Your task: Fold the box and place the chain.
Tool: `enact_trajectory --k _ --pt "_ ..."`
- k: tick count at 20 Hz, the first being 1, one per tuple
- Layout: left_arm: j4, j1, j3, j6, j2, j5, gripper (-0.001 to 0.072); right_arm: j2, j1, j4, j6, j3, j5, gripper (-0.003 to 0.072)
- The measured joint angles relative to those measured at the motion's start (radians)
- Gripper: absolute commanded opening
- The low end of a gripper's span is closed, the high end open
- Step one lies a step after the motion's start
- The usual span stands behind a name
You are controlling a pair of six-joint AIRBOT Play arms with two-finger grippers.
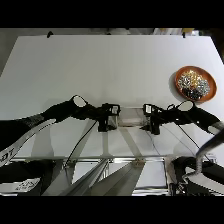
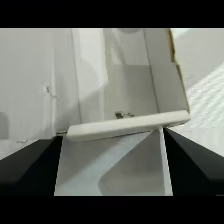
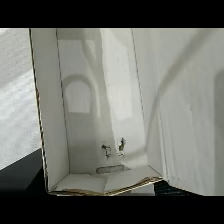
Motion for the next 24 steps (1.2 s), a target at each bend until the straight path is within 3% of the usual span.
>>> enact_trajectory --k 12,13,15,16,24 --pt "-0.044 -0.027 0.000 0.003 -0.022 0.027 0.0691 0.000 0.000 -0.002 -0.005 0.000 0.000 0.0459" --pt "-0.051 -0.031 0.000 0.004 -0.026 0.032 0.0646 0.000 0.000 -0.002 -0.005 0.000 0.000 0.0459" --pt "-0.060 -0.037 0.001 0.003 -0.030 0.042 0.0393 0.000 0.000 -0.002 -0.005 0.000 0.000 0.0459" --pt "-0.060 -0.040 0.001 0.003 -0.031 0.043 0.0321 0.000 0.000 -0.002 -0.005 0.000 0.000 0.0459" --pt "-0.056 -0.047 0.001 0.000 -0.036 0.046 0.0312 0.000 0.000 -0.003 -0.006 0.000 0.001 0.0459"
